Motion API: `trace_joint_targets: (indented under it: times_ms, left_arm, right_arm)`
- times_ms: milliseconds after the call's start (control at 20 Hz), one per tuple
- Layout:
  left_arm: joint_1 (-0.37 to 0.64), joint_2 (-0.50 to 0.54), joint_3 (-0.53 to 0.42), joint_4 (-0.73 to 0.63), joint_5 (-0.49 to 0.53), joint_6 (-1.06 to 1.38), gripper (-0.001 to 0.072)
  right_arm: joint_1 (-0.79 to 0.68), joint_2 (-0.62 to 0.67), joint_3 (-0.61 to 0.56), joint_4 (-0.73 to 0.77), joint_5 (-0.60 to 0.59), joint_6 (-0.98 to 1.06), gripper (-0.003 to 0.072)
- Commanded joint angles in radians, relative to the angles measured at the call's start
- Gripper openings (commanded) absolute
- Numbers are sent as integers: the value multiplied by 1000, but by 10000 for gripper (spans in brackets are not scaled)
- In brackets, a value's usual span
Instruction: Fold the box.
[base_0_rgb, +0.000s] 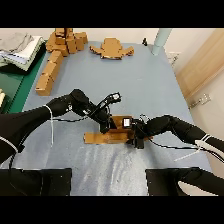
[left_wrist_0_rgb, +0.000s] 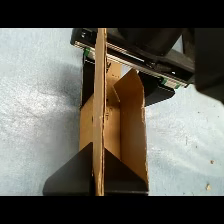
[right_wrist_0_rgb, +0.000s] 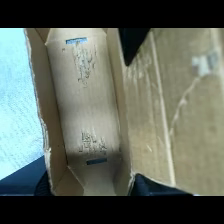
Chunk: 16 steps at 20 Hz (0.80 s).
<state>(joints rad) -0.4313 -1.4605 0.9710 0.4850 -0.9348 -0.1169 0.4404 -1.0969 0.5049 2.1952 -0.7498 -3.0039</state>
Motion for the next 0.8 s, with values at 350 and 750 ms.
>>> trace_joint_targets:
  times_ms: [350,750]
  left_arm:
    - [5,0,0,-14,16,-60,690]
    - [113,77,0,284,-79,-430,713]
  right_arm:
    - [0,0,0,0,0,0,484]
    - [0,-1,0,0,0,0,485]
